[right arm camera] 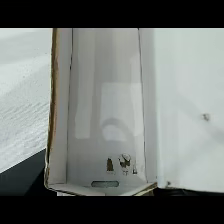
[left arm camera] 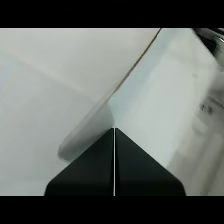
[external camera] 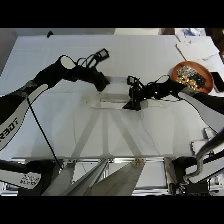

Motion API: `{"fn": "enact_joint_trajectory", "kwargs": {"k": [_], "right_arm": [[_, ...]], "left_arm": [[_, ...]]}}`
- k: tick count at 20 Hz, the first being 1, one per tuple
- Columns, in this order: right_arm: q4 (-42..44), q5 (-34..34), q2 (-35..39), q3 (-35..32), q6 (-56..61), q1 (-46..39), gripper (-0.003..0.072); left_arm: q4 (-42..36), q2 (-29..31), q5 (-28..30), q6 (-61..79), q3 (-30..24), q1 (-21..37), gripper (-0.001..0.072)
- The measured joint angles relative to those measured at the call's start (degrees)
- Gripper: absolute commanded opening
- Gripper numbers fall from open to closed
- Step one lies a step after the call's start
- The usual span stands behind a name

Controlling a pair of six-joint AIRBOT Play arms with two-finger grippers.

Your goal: Fold the box and place the chain.

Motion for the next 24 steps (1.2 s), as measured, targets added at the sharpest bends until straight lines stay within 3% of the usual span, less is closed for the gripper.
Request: {"fn": "enact_joint_trajectory", "kwargs": {"k": [3, 10, 16, 20, 21, 24], "right_arm": [[0.02, 0.00, 0.00, 0.00, 0.04, 0.00, 0.0403], [-0.04, 0.00, 0.00, 0.00, -0.02, 0.00, 0.0403], [-0.11, -0.02, 0.00, 0.00, -0.20, 0.00, 0.0403], [-0.11, -0.02, 0.00, 0.00, -0.15, 0.00, 0.0403], [-0.09, -0.02, 0.00, 0.00, -0.13, 0.00, 0.0403], [-0.09, -0.02, 0.00, 0.00, -0.09, 0.00, 0.0403]], "left_arm": [[-3.85, -3.41, 2.14, -3.04, 0.00, 1.18, 0.0002], [-6.54, -7.39, -0.24, -4.90, 0.00, 1.18, 0.0004], [-2.21, 0.63, -3.74, -3.78, -0.02, 3.15, 0.0008], [11.26, 8.48, -9.46, -2.36, -0.02, 5.22, 0.0015], [15.39, 9.66, -11.52, -1.97, -0.02, 5.57, 0.0086], [23.41, 10.88, -16.81, -0.87, -1.07, 6.36, 0.0495]]}}
